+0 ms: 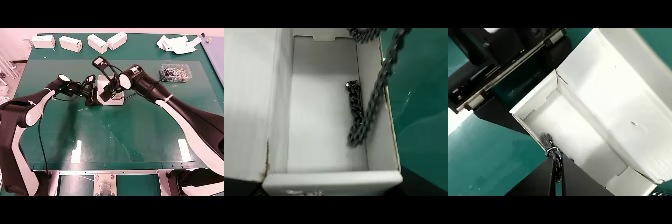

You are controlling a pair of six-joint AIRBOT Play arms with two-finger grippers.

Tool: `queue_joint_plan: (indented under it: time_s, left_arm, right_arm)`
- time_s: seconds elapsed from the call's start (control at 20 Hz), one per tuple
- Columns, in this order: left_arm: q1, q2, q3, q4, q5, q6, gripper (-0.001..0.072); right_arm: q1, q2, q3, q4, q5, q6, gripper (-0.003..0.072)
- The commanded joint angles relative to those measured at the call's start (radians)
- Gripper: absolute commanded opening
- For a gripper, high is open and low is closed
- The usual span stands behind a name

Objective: Fold the box and place the chain.

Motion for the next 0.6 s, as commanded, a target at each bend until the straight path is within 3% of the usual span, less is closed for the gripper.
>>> queue_joint_plan:
  time_s: [0.0, 0.05, 0.1, 0.15, 0.2, 0.55]
  left_arm:
    - [0.001, 0.0, 0.001, 0.0, 0.0, 0.0, 0.0378]
    - [0.001, 0.0, 0.001, 0.0, 0.0, 0.0, 0.0378]
    - [0.001, 0.0, 0.001, 0.0, 0.0, 0.0, 0.0379]
    - [0.001, 0.0, 0.001, 0.0, 0.0, 0.0, 0.0378]
    - [0.001, 0.0, 0.001, 0.0, 0.0, 0.0, 0.0378]
    - [0.001, 0.0, 0.001, 0.0, 0.0, 0.0, 0.0378]
  right_arm:
    - [-0.017, -0.057, -0.003, 0.012, -0.017, 0.013, 0.0013]
    - [-0.021, -0.058, -0.005, 0.012, -0.016, 0.016, 0.003]
    - [-0.025, -0.055, -0.003, 0.012, -0.016, 0.016, 0.0215]
    - [-0.032, -0.049, -0.003, 0.012, -0.016, 0.016, 0.0484]
    - [-0.041, -0.041, -0.003, 0.013, -0.015, 0.017, 0.0559]
    - [-0.217, 0.112, -0.057, -0.058, 0.049, 0.18, 0.0559]
